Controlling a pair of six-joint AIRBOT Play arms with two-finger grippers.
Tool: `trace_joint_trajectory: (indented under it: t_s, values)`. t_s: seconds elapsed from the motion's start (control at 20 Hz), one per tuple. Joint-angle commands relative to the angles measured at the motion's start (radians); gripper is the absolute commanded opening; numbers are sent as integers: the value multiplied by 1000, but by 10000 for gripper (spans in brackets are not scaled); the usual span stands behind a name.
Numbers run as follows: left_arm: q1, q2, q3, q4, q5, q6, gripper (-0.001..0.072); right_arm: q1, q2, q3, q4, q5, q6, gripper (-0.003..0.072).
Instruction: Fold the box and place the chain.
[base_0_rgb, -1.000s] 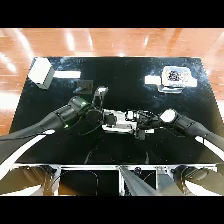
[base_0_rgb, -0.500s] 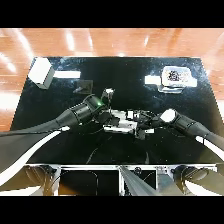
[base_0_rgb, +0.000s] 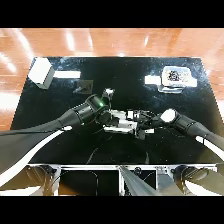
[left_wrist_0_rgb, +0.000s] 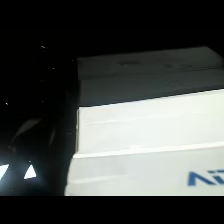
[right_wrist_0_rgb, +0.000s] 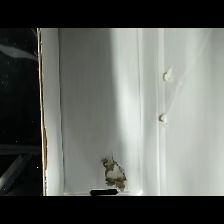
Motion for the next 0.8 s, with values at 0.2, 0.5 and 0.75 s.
trace_joint_trajectory:
  t_s: [0.2, 0.5, 0.75]
  values:
    - [-21, -16, 2, -8, -37, -3, 19, 1, 0, 0, 0, 0, 0, 374]
    - [-21, -16, 2, -42, -48, -4, 81, 1, 0, 0, 0, 0, 0, 374]
    - [-18, -16, 27, -29, 33, -4, 482, 1, 0, 0, 0, 0, 0, 375]
